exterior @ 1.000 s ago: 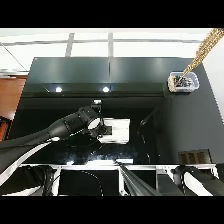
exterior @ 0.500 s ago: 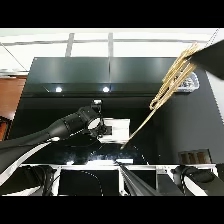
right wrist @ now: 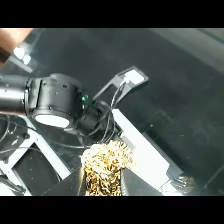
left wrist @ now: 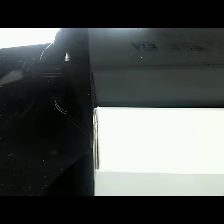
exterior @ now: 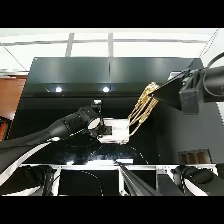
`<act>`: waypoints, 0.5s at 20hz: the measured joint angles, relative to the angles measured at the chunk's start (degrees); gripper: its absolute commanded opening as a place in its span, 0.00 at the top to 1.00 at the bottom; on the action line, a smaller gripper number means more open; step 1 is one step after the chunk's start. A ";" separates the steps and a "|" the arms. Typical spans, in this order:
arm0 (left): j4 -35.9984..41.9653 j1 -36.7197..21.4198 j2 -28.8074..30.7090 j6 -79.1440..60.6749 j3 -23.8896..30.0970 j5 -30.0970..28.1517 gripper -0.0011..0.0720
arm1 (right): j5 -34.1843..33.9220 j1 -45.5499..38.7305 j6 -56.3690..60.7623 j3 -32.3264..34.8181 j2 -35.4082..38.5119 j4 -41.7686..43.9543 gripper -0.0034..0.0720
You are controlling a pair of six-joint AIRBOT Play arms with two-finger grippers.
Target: Fold the box and place the chain.
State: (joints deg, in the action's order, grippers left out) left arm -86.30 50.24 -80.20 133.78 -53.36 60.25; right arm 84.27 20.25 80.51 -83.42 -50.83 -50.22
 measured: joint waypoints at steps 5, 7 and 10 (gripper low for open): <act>0.00 0.00 -0.02 0.00 0.00 0.00 0.94 | -0.46 0.57 -0.02 2.38 0.00 0.76 0.94; 0.00 0.00 0.00 0.00 0.00 0.02 0.94 | -0.85 0.63 -0.13 4.50 -0.04 1.84 0.94; 0.00 0.00 -0.02 0.00 0.00 0.00 0.94 | -3.08 0.70 -1.07 9.27 -0.09 5.03 0.94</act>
